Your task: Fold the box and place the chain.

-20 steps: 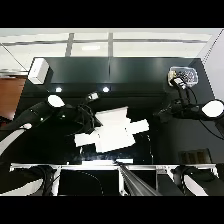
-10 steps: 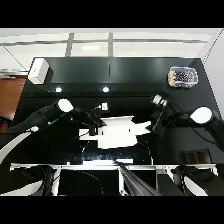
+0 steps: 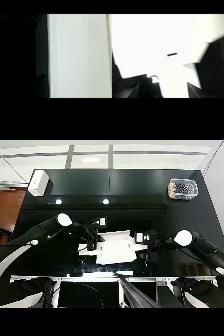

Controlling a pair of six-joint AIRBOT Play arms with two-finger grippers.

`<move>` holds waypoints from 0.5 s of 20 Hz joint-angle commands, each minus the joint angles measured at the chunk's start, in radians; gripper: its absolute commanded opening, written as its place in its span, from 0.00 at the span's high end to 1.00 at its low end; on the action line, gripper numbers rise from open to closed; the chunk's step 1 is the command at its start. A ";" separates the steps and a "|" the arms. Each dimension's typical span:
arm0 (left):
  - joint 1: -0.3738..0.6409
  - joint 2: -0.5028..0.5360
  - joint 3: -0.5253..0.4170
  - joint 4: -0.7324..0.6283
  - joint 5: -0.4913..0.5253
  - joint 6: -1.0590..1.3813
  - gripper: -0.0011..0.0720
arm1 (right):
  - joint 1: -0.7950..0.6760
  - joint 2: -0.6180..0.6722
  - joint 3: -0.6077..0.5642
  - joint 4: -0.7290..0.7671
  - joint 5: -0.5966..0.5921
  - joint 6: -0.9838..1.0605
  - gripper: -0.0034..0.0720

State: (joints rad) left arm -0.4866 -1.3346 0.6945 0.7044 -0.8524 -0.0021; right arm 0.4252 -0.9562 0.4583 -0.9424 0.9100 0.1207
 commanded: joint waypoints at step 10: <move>0.002 0.000 -0.004 0.020 0.003 0.003 0.94 | 0.162 -0.039 -0.005 0.056 -0.037 -0.076 0.00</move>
State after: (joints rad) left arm -0.4862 -1.3342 0.6910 0.7223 -0.8490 0.0006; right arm 0.5537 -0.9852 0.4541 -0.9115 0.8902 0.0509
